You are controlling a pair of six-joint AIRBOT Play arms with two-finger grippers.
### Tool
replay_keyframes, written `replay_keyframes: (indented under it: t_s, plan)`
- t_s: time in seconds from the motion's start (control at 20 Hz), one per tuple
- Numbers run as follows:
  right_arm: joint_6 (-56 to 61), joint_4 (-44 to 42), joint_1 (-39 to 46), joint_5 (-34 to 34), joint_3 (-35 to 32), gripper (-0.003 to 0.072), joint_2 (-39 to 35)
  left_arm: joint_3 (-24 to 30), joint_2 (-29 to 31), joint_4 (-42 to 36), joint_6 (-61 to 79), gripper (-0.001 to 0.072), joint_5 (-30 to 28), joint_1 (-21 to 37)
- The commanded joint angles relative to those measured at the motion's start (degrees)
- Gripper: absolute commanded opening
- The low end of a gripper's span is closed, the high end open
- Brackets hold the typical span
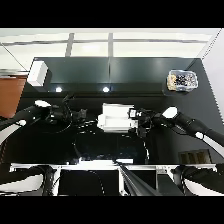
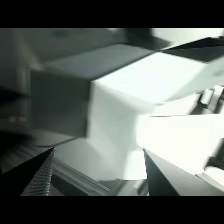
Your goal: Fold the box and place the chain.
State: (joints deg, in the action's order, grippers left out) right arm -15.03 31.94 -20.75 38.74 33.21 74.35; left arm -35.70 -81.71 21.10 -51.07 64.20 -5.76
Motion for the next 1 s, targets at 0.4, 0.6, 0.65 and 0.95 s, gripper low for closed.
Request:
replay_keyframes:
  t_s: [0.4, 0.6, 0.65, 0.95]
  plan:
    - [0.0, 0.0, -0.1, 0.0, 0.0, 0.0169, 0.0, -6.7, 0.2, 1.3, -1.9, 0.044, 2.0, -7.4]
    - [0.0, 0.0, -0.1, 0.0, 0.0, 0.0169, 0.0, -8.5, 1.9, 7.2, -10.3, 0.044, -1.0, -9.9]
    - [0.0, 0.0, -0.1, 0.0, 0.0, 0.0169, 0.0, -9.1, 2.5, 9.7, -13.0, 0.044, -1.6, -10.6]
    - [0.0, 0.0, -0.1, 0.0, 0.0, 0.0169, 0.0, -14.7, 3.2, 22.9, -27.3, 0.044, -4.4, -17.1]
